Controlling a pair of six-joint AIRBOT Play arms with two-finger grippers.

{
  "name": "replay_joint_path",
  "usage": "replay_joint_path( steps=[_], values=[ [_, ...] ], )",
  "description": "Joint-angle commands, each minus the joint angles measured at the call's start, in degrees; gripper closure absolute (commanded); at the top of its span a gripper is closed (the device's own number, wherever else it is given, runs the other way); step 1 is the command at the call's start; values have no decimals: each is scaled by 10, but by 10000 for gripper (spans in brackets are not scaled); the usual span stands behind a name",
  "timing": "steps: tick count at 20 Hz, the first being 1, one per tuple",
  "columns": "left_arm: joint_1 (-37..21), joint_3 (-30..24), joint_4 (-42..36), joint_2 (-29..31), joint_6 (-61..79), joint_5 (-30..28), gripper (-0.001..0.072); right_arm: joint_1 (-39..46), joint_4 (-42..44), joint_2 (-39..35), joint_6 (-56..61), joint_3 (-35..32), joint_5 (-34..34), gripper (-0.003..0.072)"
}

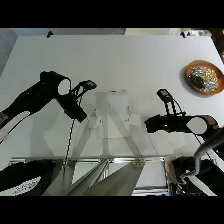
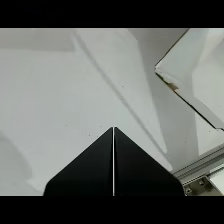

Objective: Fold the box and place the chain.

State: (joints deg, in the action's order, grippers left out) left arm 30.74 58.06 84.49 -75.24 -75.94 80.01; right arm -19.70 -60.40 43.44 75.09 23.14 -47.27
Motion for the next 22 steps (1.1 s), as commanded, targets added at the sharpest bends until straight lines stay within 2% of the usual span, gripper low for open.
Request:
replay_joint_path(
  steps=[1, 3, 5, 6, 8, 10, 11, 14, 16, 17, 22],
  values=[
    [-2, 0, -42, 0, 108, -12, 635, -3, 0, -1, 2, 0, -1, 669],
    [-28, 0, -77, 1, 115, -30, 160, -3, 0, -1, 2, 0, -3, 668],
    [-91, 0, -147, 1, 136, -34, 63, -3, 0, -1, 2, 0, -3, 668],
    [-125, 0, -189, 1, 160, -28, 64, -3, 0, -1, 2, 0, -4, 668],
    [-207, 0, -325, 1, 266, -9, 89, -3, 0, -1, 2, 0, -5, 668],
    [-273, -1, -472, 0, 391, 23, 410, -3, 0, -1, 2, 0, -5, 668],
    [-289, -1, -519, 0, 438, 30, 452, -3, 1, -1, 2, 0, -5, 668],
    [-277, -1, -549, -4, 451, 16, 382, -3, 0, -1, 2, 0, -5, 668],
    [-244, -2, -530, -17, 451, -4, 100, -3, 1, -1, 2, 0, -5, 668],
    [-225, -2, -516, -27, 451, -17, 51, -3, 1, -1, 2, 0, -5, 668],
    [-166, -2, -459, -87, 453, -29, 50, -3, 1, -1, 2, 0, -5, 668]
  ],
)
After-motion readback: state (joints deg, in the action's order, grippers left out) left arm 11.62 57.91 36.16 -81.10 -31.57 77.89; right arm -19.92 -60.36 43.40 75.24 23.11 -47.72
